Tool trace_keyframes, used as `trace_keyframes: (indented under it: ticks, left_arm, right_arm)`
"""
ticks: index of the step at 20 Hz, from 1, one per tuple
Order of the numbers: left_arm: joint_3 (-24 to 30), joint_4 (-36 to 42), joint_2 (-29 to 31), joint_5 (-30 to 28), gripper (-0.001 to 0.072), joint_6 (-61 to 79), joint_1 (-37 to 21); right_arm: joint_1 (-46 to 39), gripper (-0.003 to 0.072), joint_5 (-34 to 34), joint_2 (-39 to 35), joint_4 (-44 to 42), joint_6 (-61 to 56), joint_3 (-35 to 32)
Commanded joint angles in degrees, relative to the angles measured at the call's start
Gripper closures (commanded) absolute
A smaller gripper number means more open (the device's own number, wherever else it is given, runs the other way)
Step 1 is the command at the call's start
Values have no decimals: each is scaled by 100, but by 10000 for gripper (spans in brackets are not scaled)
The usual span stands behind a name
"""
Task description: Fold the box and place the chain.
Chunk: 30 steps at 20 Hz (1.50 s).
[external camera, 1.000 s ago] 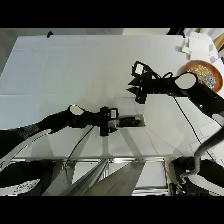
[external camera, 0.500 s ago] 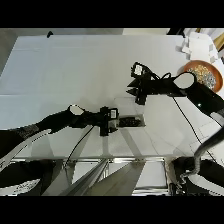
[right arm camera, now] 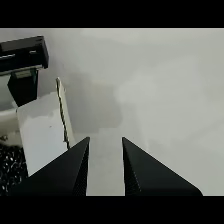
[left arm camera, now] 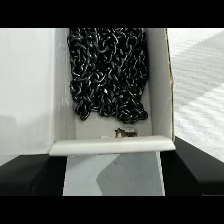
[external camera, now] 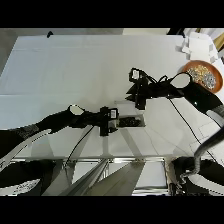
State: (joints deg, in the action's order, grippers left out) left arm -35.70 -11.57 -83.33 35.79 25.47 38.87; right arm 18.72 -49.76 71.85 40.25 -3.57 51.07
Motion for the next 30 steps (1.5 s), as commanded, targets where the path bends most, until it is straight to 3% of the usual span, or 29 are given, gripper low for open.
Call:
trace_keyframes:
  ticks: [1, 8, 14, 30]
  left_arm:
    - [0, 0, 2, 0, 459, 2, 2]
    - [0, 0, 2, 0, 459, 2, 2]
    - [0, 0, 2, 0, 459, 2, 2]
    - [0, 0, 2, 2, 459, 2, 2]
  right_arm:
    - [2, 472, -271, -9, -2, 83, 0]
    - [2, 471, -479, -227, 46, 107, 0]
    - [2, 474, -1084, -227, 800, 55, -2]
    - [468, 468, -1794, -529, 828, -267, -2]
